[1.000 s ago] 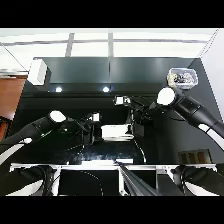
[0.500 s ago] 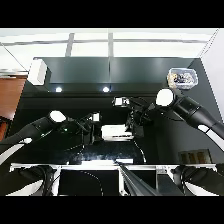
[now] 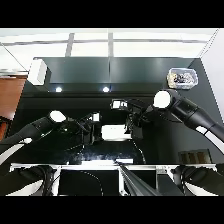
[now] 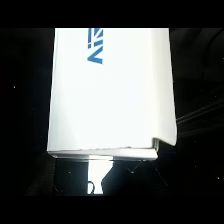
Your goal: Fold the box and place the chain.
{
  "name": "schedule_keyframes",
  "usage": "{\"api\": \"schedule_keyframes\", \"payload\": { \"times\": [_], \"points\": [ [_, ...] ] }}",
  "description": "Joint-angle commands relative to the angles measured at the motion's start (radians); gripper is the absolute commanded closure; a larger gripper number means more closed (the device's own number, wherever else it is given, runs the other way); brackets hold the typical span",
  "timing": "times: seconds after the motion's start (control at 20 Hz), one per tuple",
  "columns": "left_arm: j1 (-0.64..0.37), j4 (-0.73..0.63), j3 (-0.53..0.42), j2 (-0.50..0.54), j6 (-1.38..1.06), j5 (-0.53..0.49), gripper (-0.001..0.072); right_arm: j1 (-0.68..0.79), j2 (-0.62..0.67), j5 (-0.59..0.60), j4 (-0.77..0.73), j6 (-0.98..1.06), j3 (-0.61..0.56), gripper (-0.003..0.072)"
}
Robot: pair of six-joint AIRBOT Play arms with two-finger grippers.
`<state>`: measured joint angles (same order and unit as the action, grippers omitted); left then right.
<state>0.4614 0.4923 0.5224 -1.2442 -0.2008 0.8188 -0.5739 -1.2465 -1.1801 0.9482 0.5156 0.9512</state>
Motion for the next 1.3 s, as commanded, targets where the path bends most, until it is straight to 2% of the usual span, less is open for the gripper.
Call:
{"api": "schedule_keyframes", "payload": {
  "times": [0.0,1.25],
  "points": [
    [0.000,0.000,0.000,-0.001,0.000,0.000,0.0359,-0.013,0.001,0.020,0.021,0.031,-0.001,0.0453],
    [0.000,0.000,0.000,-0.001,0.000,0.000,0.0359,-0.014,0.020,0.038,0.021,0.054,0.000,0.0453]
  ]
}}
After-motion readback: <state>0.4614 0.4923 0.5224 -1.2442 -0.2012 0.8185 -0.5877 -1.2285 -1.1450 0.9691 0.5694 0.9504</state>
